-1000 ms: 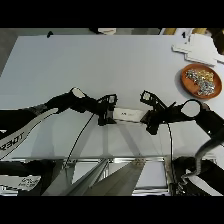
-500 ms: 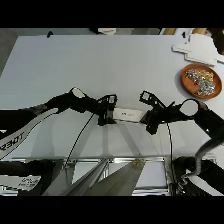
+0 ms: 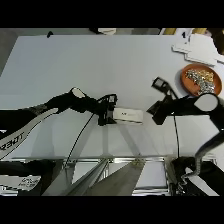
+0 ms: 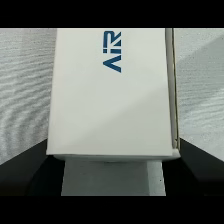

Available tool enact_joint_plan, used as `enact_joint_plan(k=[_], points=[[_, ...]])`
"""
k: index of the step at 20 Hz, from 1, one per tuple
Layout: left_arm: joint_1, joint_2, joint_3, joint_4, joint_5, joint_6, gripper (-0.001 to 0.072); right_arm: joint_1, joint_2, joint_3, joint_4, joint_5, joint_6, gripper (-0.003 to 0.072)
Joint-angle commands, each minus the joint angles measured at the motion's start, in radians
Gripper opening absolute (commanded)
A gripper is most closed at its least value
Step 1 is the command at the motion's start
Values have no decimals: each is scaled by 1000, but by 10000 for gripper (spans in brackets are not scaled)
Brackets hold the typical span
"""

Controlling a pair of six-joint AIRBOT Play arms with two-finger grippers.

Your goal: Fold the box and place the chain.

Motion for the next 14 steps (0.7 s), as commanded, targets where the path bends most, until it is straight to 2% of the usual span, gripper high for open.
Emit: enact_joint_plan(k=[1,3,5,9,14], points=[[0,1,1,3,0,2,209,-167,41,26,-170,58,254,15],[0,1,1,3,0,2,209,-249,40,17,-382,47,443,15],[0,1,1,3,0,3,209,-321,39,1,-502,42,594,15],[0,1,1,3,0,2,209,-409,39,-27,-524,95,639,15],[0,1,1,3,0,2,209,-414,40,-27,-517,114,638,16]])
